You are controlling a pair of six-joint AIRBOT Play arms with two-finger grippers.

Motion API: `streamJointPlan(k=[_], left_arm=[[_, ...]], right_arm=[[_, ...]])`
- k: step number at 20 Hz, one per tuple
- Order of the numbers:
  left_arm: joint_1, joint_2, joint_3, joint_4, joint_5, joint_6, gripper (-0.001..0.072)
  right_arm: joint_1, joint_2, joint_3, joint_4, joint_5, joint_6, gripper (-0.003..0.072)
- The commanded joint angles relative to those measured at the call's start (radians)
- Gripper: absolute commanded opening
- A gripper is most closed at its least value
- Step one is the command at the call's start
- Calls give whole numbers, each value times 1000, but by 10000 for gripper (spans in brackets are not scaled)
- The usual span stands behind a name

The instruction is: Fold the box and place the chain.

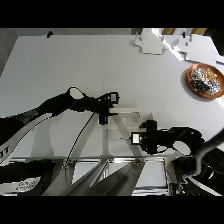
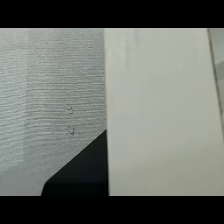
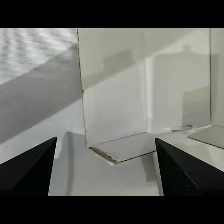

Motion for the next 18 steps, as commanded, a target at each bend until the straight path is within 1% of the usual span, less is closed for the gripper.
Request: streamJointPlan(k=[1, 4, 6, 10, 14, 16, 18], left_arm=[[0, 0, 0, 0, 0, 0, 11], [0, 0, 0, 0, 0, 0, 11], [0, 0, -1, 0, 0, 0, 11], [0, 0, 0, 0, 0, 0, 11], [0, 0, -1, 0, 0, 0, 11], [0, 0, 0, 0, 0, 0, 11], [0, 0, -1, 0, 0, 0, 11]], right_arm=[[29, -8, -52, -38, -158, -16, 681], [29, -53, -52, -38, -262, -17, 681], [27, -72, -44, -38, -275, -18, 681], [7, -72, 24, -37, -204, -18, 681], [-109, -72, 82, -26, -116, -29, 681], [-163, -72, 93, 63, -98, -114, 681], [-208, -72, 94, 196, -69, -257, 681]])
